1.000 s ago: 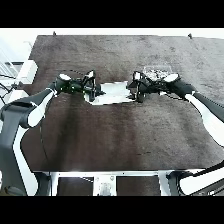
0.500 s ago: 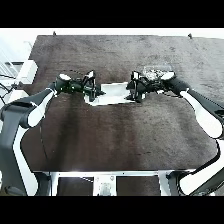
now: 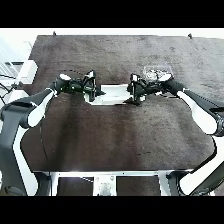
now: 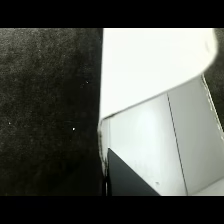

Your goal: Fold the box and place the chain.

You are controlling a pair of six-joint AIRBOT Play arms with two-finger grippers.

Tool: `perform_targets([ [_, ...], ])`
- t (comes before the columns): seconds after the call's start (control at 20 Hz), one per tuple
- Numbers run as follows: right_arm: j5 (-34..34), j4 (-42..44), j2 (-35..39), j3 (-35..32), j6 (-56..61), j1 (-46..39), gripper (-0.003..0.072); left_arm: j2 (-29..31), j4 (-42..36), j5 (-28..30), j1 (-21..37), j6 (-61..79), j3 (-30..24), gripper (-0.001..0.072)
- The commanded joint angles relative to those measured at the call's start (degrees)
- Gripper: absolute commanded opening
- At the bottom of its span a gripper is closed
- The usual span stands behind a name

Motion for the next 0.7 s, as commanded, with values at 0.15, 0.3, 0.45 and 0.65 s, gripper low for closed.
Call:
perform_targets([
  [0.15, 0.6, 2.5, -2.0, 0.5, -2.9, 0.0, 0.072, 0.0, 0.0, 0.1, 0.0, 0.0, 0.1, 0.0021],
  [0.3, 0.6, 3.0, -2.9, 1.4, -3.1, 0.0, 0.072, 0.0, 0.0, 0.1, 0.0, 0.0, 0.1, 0.0021],
  [0.45, 1.9, 3.0, -4.3, 2.6, -3.0, 0.0, 0.072, 0.0, 0.0, 0.1, 0.0, 0.0, 0.1, 0.0021],
  [0.65, 2.1, 3.0, -5.2, 3.2, -3.1, 0.0, 0.072, 0.0, 0.0, 0.1, 0.0, 0.0, 0.1, 0.0021],
])
